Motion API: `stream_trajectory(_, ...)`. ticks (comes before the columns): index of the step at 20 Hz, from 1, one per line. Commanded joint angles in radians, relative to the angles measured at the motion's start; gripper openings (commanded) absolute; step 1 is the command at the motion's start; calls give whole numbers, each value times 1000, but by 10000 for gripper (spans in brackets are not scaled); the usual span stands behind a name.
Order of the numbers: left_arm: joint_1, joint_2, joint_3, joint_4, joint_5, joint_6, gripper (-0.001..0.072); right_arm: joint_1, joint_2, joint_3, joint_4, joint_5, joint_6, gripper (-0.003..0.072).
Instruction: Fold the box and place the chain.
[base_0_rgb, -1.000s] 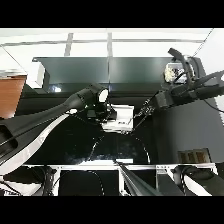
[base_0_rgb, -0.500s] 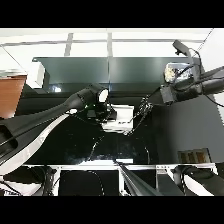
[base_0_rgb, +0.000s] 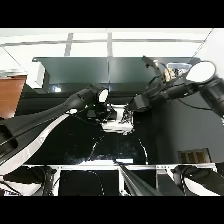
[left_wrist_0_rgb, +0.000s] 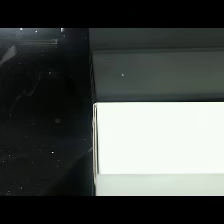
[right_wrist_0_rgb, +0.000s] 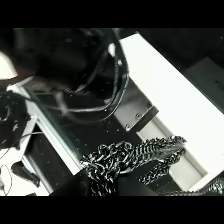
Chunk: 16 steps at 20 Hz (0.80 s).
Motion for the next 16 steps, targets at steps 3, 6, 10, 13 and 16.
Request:
stream_trajectory(3,1,0,1,0,1,0,28,68,-47,-57,-7,-100,0,18)
stream_trajectory(6,1,0,1,0,0,0,28,64,-50,-60,-29,-108,0,33)
stream_trajectory(10,1,0,1,0,0,0,28,23,-49,-60,-27,-106,0,182)
stream_trajectory(13,1,0,1,0,-1,0,28,-28,-49,-60,-27,-42,0,310)
stream_trajectory(16,1,0,1,0,-1,0,28,-93,-40,-60,-34,90,-2,308)
